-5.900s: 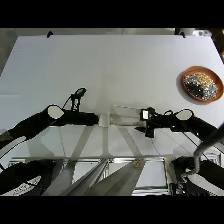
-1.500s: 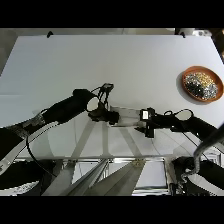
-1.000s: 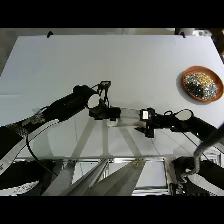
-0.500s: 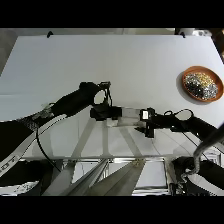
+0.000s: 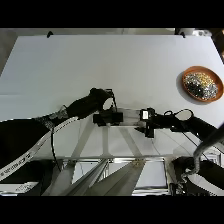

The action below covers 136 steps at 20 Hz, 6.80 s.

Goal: Fold the box and place the chain.

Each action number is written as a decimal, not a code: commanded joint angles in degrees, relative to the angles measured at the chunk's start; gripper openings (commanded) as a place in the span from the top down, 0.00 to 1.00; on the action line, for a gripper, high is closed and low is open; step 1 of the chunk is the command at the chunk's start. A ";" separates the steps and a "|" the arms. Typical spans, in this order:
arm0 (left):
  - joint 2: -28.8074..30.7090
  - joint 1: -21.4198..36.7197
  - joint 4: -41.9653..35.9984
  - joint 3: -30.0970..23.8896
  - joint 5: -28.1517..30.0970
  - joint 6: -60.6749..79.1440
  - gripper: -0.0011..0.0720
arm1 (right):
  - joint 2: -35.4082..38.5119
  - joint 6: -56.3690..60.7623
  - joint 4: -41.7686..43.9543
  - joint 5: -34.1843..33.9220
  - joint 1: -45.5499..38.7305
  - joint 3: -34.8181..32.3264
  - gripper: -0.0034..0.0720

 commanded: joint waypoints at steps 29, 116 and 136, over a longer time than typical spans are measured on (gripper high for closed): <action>1.79 1.27 1.09 0.04 -3.61 1.38 0.84 | 0.00 0.00 0.00 0.02 -0.02 0.07 0.42; -0.52 -1.44 2.23 0.02 3.19 1.33 0.98 | 0.00 0.00 0.00 0.02 -0.02 0.07 0.42; 12.66 -1.05 10.75 0.02 0.09 1.38 0.58 | 0.00 0.00 0.00 0.02 -0.02 0.07 0.42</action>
